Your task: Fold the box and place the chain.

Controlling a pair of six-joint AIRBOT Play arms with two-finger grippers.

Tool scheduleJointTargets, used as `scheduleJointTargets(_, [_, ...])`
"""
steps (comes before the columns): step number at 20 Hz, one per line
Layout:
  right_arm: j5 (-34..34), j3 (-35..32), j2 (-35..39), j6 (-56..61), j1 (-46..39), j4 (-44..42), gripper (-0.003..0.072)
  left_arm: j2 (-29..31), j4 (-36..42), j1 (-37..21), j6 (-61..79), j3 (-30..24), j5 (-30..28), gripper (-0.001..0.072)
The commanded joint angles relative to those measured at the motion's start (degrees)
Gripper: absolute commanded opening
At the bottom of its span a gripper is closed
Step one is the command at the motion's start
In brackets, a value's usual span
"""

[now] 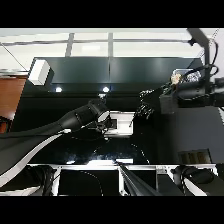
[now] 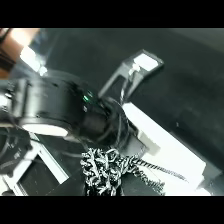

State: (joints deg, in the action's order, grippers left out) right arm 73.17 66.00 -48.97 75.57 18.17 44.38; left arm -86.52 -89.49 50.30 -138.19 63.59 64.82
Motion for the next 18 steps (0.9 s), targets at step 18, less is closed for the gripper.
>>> scheduleJointTargets(18, [-12.76, -12.37, -9.49, 4.55, 10.58, 1.57, 0.0008, 0.04, -0.02, -0.02, 0.02, 0.04, -0.07, 0.0028])
